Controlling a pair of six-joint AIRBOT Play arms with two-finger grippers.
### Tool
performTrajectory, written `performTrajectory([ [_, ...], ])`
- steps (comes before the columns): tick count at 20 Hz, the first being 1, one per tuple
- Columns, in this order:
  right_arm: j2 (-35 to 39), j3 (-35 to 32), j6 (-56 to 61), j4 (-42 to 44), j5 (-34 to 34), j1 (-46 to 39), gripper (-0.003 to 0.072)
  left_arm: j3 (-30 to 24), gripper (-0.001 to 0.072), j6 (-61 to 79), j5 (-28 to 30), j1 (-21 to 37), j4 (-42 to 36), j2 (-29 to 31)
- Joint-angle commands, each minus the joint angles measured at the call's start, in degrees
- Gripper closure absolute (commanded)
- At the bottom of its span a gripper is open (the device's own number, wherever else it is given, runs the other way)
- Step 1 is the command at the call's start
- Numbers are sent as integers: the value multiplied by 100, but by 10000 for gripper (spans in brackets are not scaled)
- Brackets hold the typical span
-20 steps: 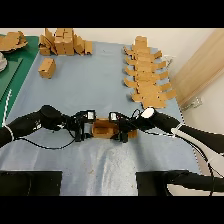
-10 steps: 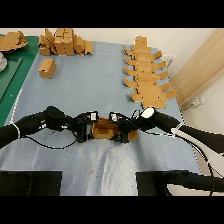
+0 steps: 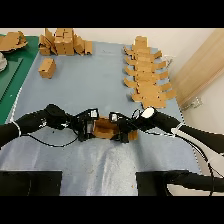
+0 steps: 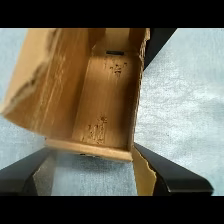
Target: Fold the box.
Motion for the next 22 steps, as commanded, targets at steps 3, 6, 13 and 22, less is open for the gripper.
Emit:
performTrajectory([
  [3,-2,-2,-2,-4,-9,7,105,7,22,-35,-966,223,496,-2],
  [6,-2,-2,-2,-7,-9,7,105,9,23,-212,-1021,223,1080,0],
  [13,-2,-2,-2,-4,-4,7,105,9,22,-74,-817,350,1080,-4],
  [22,-2,-2,-2,-4,-7,7,105,22,22,-94,-804,337,472,-2],
])
